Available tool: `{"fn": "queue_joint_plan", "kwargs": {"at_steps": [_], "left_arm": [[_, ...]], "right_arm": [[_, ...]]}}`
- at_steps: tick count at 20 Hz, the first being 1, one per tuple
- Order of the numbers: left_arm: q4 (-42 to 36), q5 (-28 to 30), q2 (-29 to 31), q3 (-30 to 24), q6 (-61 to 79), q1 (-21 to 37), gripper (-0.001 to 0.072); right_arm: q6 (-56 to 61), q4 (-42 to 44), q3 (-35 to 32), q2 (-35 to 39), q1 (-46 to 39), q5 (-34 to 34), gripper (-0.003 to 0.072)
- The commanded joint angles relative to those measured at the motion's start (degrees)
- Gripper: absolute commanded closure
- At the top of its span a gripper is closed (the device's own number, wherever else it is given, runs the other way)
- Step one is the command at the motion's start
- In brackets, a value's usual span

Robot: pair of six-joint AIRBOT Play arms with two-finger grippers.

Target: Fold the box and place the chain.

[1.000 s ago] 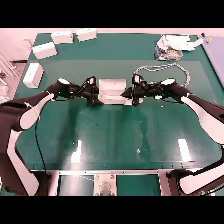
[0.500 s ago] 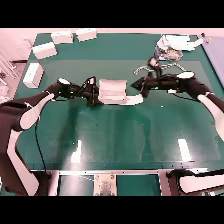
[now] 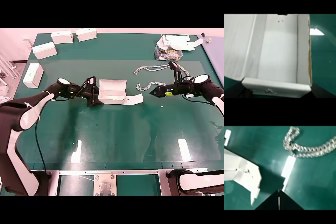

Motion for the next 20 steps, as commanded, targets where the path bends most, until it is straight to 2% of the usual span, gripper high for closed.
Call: {"fn": "queue_joint_plan", "kwargs": {"at_steps": [1, 5, 9, 13, 17, 20], "left_arm": [[0.0, 0.1, 0.0, 0.0, 0.0, 0.0, 0.046], [0.0, -0.1, 0.0, 0.0, 0.0, 0.0, 0.046], [0.0, 0.0, 0.0, 0.0, 0.0, 0.0, 0.046], [0.0, 0.0, 0.0, 0.0, 0.0, 0.0, 0.046], [0.0, -0.1, 0.0, 0.0, 0.0, 0.0, 0.046], [0.0, 0.0, 0.0, 0.0, 0.0, 0.0, 0.046]], "right_arm": [[9.0, -2.8, -1.0, -1.1, 0.2, 2.9, 0.0675], [7.5, 2.9, -0.8, -4.0, 4.4, 2.5, 0.0675], [7.5, 3.9, 0.9, -7.7, 9.6, 2.1, 0.0675], [7.5, 4.8, 4.3, -8.2, 12.3, 0.9, 0.0675], [8.5, 4.8, 11.5, -8.1, 12.9, 5.8, 0.0675], [8.6, 4.6, 12.2, -8.1, 12.8, 7.4, 0.0672]]}}
